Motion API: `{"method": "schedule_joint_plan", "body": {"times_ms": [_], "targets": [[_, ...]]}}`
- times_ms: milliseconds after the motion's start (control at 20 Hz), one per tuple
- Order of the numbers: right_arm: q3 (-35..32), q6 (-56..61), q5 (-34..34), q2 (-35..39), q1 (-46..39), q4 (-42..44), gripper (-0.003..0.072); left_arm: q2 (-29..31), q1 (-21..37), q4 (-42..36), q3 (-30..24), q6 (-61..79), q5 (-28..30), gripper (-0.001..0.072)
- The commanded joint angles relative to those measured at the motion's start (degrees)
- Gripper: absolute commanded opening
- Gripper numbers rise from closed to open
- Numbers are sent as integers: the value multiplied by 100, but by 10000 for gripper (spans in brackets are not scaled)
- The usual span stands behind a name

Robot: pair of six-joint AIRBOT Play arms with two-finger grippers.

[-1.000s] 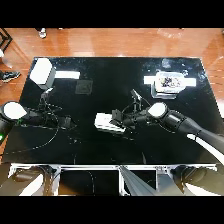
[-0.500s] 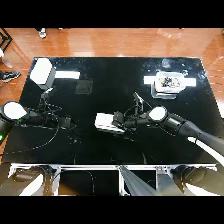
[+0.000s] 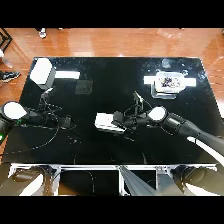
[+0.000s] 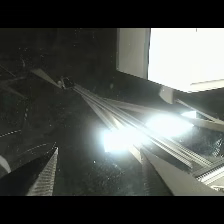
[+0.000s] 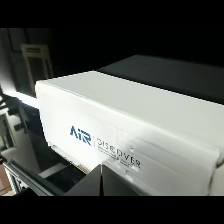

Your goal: Fold the box and place the chain.

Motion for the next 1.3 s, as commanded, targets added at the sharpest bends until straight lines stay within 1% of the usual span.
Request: {"method": "schedule_joint_plan", "body": {"times_ms": [0,150,250,300,350,450,550,650,700,800,900,1000,1100,1250], "targets": [[-2,-39,199,341,-24,-2,24,-4,4,0,2,9,92,616],[-2,-42,245,1139,-365,-120,24,-9,4,-210,74,409,203,616],[-2,-42,481,1716,-804,-221,24,-81,-9,-503,269,796,243,616],[-2,-37,688,1987,-1069,-411,24,-195,-50,-597,437,962,240,616],[-2,-22,957,2201,-1338,-667,24,-348,-122,-625,629,1091,227,616],[-2,11,1753,2490,-1941,-1279,24,-809,-380,-623,1156,1580,103,616],[-2,98,2527,2568,-2415,-1989,24,-1405,-780,-623,1810,2586,-247,616],[-2,219,2955,2568,-2636,-2660,24,-1947,-1285,-616,2347,3670,-382,620],[-2,262,3036,2568,-2673,-2898,24,-2181,-1543,-623,2542,4170,-328,627],[-2,264,3025,2568,-2671,-3008,24,-2566,-1932,-632,2750,5307,-195,631],[-2,264,2964,2568,-2671,-3003,24,-2898,-2170,-785,2761,6505,-101,632],[-2,267,2946,2568,-2671,-3075,24,-3130,-2267,-1202,2761,7410,-48,631],[-2,264,2946,2568,-2671,-3143,24,-3217,-2306,-1576,2761,7847,72,632],[-2,264,2865,2568,-2671,-3139,24,-3220,-2393,-1473,2758,8253,90,631]]}}
